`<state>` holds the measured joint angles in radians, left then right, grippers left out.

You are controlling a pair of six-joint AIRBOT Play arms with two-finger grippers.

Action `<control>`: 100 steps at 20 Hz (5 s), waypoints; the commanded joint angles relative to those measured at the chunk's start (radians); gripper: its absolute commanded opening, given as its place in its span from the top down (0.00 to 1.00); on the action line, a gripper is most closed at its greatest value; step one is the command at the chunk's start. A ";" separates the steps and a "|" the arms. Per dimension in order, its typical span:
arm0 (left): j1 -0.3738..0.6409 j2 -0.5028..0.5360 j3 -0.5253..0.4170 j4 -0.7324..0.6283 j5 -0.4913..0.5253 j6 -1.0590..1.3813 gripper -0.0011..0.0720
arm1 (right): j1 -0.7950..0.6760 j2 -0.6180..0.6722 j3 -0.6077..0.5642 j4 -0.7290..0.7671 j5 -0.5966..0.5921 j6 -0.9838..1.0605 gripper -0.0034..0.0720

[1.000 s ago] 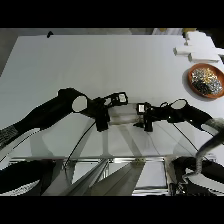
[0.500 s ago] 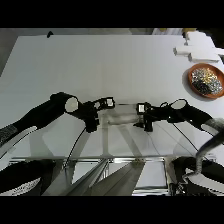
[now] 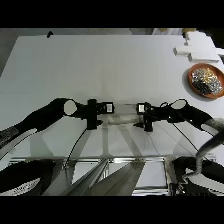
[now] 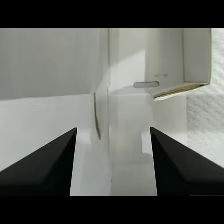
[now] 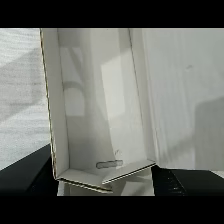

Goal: Fold the box and place the chain.

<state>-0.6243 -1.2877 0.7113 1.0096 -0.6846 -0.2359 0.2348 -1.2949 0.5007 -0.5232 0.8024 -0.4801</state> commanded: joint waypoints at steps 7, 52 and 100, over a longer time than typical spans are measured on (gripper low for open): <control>-0.026 0.000 -0.012 -0.088 -0.046 0.057 0.56 | 0.000 0.000 0.000 0.000 0.000 0.000 0.41; 0.134 0.357 -0.090 0.284 -0.289 -1.392 0.98 | 0.000 0.000 0.000 0.000 0.000 0.000 0.41; -0.072 0.017 0.076 -0.013 -0.088 -1.579 0.60 | 0.000 0.000 0.000 0.000 0.001 0.000 0.41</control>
<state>-0.6899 -1.2659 0.7650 0.8948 -0.7200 -1.6890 0.2344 -1.2949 0.5007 -0.5236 0.8028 -0.4797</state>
